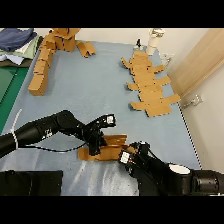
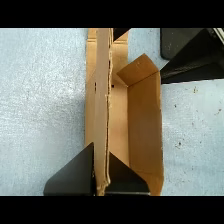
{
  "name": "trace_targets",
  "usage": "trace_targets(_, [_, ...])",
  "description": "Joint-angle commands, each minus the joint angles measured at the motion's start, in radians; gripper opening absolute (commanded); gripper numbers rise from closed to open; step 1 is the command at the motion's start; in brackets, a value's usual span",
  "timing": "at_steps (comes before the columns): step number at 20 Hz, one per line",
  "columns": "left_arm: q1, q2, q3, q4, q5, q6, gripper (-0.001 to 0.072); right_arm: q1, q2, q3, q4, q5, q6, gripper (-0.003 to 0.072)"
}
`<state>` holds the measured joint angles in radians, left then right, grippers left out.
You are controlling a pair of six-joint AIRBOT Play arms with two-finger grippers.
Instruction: Fold the box.
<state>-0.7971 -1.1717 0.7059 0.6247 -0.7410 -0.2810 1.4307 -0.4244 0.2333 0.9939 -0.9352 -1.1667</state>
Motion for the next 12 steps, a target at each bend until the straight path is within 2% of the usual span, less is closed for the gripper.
trace_targets(1, [-0.001,0.000,0.000,0.000,0.000,0.000,0.0013,-0.101,0.032,-0.031,0.027,0.129,-0.114,0.0715])
trace_targets(3, [-0.001,0.000,0.000,0.000,0.000,0.000,0.0012,-0.173,0.032,-0.031,0.085,0.187,-0.232,0.0715])
trace_targets(6, [-0.001,0.000,0.000,0.000,0.000,0.000,0.0012,-0.310,0.024,-0.031,0.267,0.263,-0.483,0.0715])
trace_targets(8, [-0.001,0.000,0.000,0.000,0.000,0.000,0.0012,-0.418,0.012,-0.031,0.454,0.297,-0.709,0.0715])
trace_targets(12, [-0.001,0.000,0.000,0.000,0.000,0.000,0.0012,-0.671,-0.071,-0.023,0.948,0.285,-1.262,0.0715])
